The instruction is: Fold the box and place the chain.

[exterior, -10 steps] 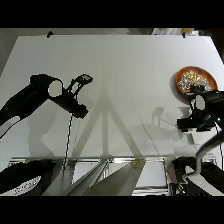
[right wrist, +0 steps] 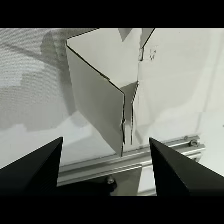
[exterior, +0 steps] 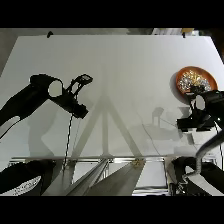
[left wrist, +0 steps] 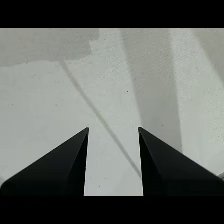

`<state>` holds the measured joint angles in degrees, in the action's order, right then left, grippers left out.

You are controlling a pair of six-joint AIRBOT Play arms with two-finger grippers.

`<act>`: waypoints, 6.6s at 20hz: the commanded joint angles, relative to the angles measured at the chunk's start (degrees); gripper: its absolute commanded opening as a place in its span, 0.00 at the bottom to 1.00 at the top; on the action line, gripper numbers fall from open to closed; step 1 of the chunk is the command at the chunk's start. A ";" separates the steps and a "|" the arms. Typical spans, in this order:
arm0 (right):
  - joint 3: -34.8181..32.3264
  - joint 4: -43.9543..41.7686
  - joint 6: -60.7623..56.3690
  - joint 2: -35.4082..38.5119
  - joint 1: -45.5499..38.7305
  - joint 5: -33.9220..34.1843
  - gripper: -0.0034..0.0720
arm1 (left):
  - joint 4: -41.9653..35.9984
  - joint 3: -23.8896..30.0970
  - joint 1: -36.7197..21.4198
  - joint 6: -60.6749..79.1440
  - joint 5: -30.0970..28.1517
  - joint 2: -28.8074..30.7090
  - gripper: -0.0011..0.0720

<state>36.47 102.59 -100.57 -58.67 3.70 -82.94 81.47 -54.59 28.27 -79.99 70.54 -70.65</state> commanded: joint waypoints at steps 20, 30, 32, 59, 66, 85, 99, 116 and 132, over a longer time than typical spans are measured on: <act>16.44 13.81 10.69 -2.16 -32.35 17.94 0.81 | 0.00 0.00 0.02 0.02 0.00 0.02 0.49; 16.44 4.55 30.21 -10.91 -49.59 23.15 0.81 | 0.00 0.00 0.02 0.02 -0.02 0.02 0.49; 16.44 5.29 32.65 -13.44 -49.62 23.63 0.81 | 0.00 0.00 0.02 0.02 0.00 0.02 0.49; 0.11 -32.04 40.24 7.43 -24.52 11.58 0.06 | 0.00 0.00 0.02 0.02 -0.07 0.02 0.49; -5.75 -33.00 37.40 10.32 -13.20 12.22 0.07 | -2.71 0.02 0.02 0.00 -5.25 0.00 0.33; -5.77 -35.34 37.44 10.32 -8.17 13.55 0.07 | -61.26 0.17 2.75 51.98 -10.91 -20.90 0.83; -5.77 -35.39 37.66 10.34 -8.17 13.46 0.07 | -59.93 0.15 6.62 57.27 -18.05 -22.47 0.02; 2.10 -38.80 38.10 10.34 -8.17 10.23 0.50 | -48.00 -2.49 6.84 90.66 -19.21 -19.39 0.02; 2.10 -38.80 38.10 10.34 -8.17 10.27 0.50 | -51.76 -2.47 6.84 90.51 -24.98 -22.14 0.02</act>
<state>38.52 63.81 -62.48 -48.38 -4.51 -72.66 29.65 -57.04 35.09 10.44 45.91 -92.75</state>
